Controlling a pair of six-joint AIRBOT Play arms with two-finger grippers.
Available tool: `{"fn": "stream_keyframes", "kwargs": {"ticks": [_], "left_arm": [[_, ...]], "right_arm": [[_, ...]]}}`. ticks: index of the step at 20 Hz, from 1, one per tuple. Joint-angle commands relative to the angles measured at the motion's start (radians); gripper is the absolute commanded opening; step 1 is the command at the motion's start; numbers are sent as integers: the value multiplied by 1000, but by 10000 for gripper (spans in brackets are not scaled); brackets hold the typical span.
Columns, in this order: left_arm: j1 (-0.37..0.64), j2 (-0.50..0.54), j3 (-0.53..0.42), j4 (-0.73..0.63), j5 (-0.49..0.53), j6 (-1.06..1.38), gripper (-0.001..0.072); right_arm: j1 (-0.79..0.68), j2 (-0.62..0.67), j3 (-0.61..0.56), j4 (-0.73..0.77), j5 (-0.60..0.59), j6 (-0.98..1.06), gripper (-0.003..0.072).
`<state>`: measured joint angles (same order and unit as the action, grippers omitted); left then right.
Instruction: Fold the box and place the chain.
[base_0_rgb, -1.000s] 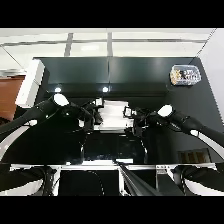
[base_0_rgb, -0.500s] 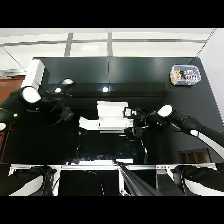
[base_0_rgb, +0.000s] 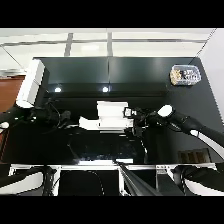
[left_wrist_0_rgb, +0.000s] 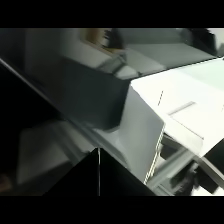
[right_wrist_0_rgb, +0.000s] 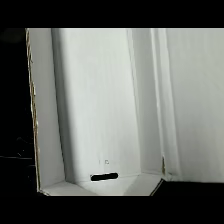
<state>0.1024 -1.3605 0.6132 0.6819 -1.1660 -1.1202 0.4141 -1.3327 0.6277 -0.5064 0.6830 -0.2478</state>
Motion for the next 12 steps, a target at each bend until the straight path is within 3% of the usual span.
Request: {"fn": "stream_keyframes", "kwargs": {"ticks": [1,6,7,8,9,10,12], "left_arm": [[-96,-75,-1,-129,11,55,26],[-174,-99,71,-150,-31,130,35],[-171,-99,91,-147,-53,134,145],[-163,-99,108,-144,-71,134,337],[-158,-99,124,-143,-82,134,606],[-158,-99,139,-144,-90,133,699],[-165,-99,161,-145,-96,132,699]], "right_arm": [[0,-1,1,0,0,0,477],[0,-1,1,0,0,0,477],[0,-1,1,0,0,0,477],[0,-1,1,0,0,0,477],[0,-1,1,0,0,0,477],[0,-1,1,0,0,0,477],[0,-1,1,0,0,0,477]]}}
